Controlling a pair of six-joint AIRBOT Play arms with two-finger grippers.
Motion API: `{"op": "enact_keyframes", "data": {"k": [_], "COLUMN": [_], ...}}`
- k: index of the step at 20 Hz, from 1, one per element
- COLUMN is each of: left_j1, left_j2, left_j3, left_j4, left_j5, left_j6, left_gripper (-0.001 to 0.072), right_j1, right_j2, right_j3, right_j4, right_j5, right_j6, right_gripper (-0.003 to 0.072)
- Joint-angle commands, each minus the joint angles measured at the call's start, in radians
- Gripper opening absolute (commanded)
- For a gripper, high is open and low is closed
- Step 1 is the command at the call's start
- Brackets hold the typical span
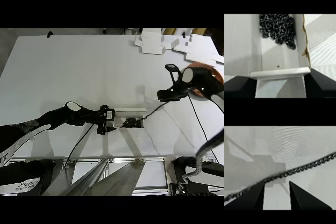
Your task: Fold the box and place the chain.
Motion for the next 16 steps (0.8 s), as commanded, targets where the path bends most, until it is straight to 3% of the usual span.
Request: {"op": "enact_keyframes", "data": {"k": [1,3,6,10,12,16], "left_j1": [0.0,0.0,0.0,0.0,0.0,0.0], "left_j2": [0.001,0.001,0.001,0.001,0.001,0.001], "left_j3": [0.001,0.001,0.001,0.001,0.001,0.001], "left_j4": [0.0,0.0,0.0,0.0,0.0,0.0], "left_j5": [0.0,0.0,0.0,0.0,0.0,0.0], "left_j6": [0.0,0.0,0.0,0.0,0.0,0.0], "left_gripper": [0.0214,0.0214,0.0214,0.0214,0.0214,0.0214], "right_j1": [-0.001,-0.001,-0.001,-0.001,-0.001,-0.001], "right_j2": [-0.056,-0.072,-0.079,-0.08,-0.08,-0.08], "right_j3": [0.001,0.001,0.001,0.001,0.001,0.001], "right_j4": [-0.009,-0.019,-0.02,-0.02,-0.02,-0.023], "right_j5": [-0.012,-0.011,-0.012,-0.011,-0.011,-0.007], "right_j6": [0.029,0.049,0.054,0.056,0.057,0.079], "right_gripper": [0.0339,0.0337,0.0276,0.027,0.0222,0.0219]}}
